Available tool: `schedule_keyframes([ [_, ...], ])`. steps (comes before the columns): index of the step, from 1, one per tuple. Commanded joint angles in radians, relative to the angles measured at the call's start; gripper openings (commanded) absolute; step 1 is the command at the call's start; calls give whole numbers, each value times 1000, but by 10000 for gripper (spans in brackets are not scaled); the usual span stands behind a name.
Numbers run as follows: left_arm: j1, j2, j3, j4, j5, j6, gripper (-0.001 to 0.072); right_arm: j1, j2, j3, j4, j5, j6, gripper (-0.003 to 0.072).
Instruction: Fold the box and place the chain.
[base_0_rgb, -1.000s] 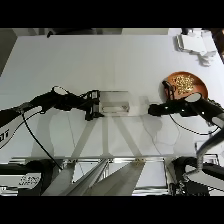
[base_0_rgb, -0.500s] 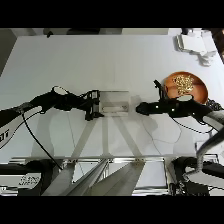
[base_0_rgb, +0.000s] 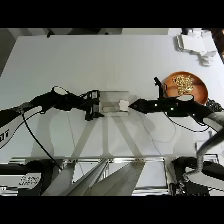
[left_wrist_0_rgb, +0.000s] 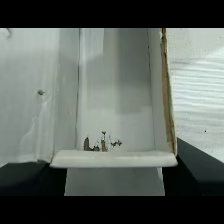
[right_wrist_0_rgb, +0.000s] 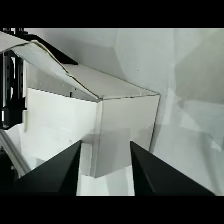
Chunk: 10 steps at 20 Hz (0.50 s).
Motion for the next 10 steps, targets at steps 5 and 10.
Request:
schedule_keyframes([
  [5, 0, 1, 0, 0, 0, 0, 108, 97, 4, 10, 4, -137, 0, 468],
  [10, 0, 1, 0, 0, 0, 0, 108, 154, 3, 30, -31, -212, 22, 467],
])
